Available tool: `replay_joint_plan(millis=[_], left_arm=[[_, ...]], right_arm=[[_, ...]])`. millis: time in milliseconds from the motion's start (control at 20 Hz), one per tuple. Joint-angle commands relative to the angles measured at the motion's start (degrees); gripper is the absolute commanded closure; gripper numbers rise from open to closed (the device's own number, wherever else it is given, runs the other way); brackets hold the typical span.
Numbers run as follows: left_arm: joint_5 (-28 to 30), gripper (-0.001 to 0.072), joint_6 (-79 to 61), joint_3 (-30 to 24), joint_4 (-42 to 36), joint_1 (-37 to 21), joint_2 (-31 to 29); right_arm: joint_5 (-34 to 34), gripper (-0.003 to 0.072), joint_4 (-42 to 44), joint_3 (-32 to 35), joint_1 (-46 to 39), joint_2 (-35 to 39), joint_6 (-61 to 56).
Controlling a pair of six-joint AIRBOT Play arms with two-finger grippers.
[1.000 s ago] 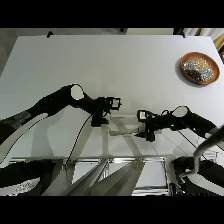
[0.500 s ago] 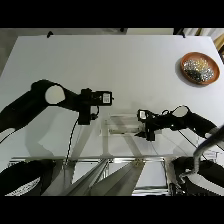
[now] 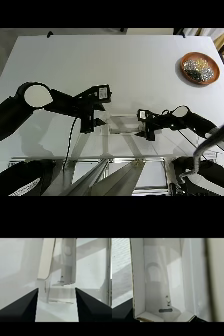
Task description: Fold the box and place the chain.
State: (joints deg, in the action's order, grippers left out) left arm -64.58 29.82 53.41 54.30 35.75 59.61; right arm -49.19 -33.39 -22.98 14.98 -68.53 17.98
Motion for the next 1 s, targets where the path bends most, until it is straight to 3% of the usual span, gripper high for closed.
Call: replay_joint_plan(millis=[0,350,500,600,750,800,950], left_arm=[[1.9,0.0198,0.4,0.0,-1.1,2.2,1.1],[8.6,0.0198,0.4,-0.1,-1.0,6.8,4.1],[8.8,0.0201,0.5,-0.1,-0.9,6.8,4.1],[7.6,0.0247,1.8,-0.1,-1.0,6.8,4.1],[2.2,0.0561,4.0,-0.1,-1.0,6.8,4.0],[0.2,0.0711,3.9,-0.1,-1.0,6.8,4.0],[3.0,0.0705,6.1,-0.6,-1.3,6.9,4.9]], right_arm=[[2.3,0.0346,0.0,0.0,0.0,0.0,0.0],[4.2,0.0346,0.0,0.0,0.0,0.0,0.0],[4.2,0.0346,0.0,0.0,0.0,0.0,0.0],[4.2,0.0346,0.0,0.0,0.0,0.0,0.0],[4.2,0.0346,0.0,0.0,0.0,0.0,0.0],[4.2,0.0346,0.0,0.0,0.0,0.0,0.0],[4.2,0.0346,0.0,0.0,0.0,0.0,0.0]])
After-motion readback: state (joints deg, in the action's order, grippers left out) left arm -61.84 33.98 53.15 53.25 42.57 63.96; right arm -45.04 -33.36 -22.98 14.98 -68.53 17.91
